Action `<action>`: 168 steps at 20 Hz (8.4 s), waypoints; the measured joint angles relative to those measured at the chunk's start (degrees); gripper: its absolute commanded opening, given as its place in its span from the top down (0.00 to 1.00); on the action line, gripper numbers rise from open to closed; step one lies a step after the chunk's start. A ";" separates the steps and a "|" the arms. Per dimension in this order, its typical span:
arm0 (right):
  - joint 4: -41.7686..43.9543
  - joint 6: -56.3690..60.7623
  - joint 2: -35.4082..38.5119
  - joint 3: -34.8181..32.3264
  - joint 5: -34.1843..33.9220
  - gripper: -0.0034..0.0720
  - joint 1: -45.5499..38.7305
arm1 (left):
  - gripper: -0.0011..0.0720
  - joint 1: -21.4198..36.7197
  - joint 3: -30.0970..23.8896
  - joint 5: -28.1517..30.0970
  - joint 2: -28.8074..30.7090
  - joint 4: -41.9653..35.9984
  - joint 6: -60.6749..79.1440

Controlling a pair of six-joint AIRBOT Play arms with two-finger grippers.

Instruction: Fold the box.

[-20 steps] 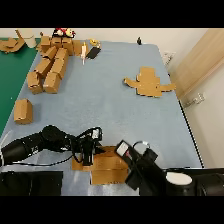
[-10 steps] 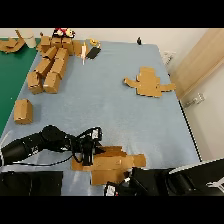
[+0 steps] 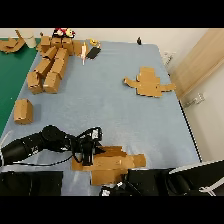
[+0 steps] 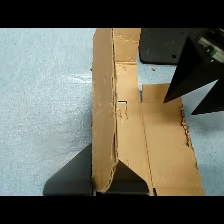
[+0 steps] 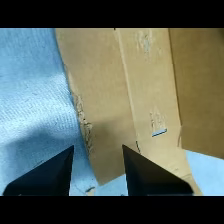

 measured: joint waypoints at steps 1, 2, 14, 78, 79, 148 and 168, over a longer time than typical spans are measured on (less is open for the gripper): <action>-0.85 0.02 -0.55 0.00 -0.09 0.33 -0.20 | 0.97 0.00 0.00 0.00 0.00 0.00 0.00; -1.86 0.07 -0.92 0.13 -0.55 0.33 -0.31 | 0.97 0.00 0.00 0.00 0.00 0.00 0.00; -10.64 1.38 -1.84 3.76 -9.92 0.32 -0.59 | 0.97 0.00 0.00 0.00 0.00 0.00 0.00; 59.87 -108.45 12.28 -10.40 15.65 0.10 -67.32 | 0.97 -0.07 0.00 0.00 0.02 0.02 0.00; 59.82 -108.83 11.98 -10.38 16.00 0.10 -67.32 | 0.97 -0.07 0.00 0.02 0.02 0.02 0.00; 59.47 -111.47 10.73 -10.29 17.51 0.18 -67.36 | 0.97 -0.07 0.00 0.74 0.02 -0.55 0.00; 59.47 -111.49 10.73 -10.29 17.53 0.18 -67.36 | 0.19 0.07 0.13 4.63 13.07 18.97 -36.09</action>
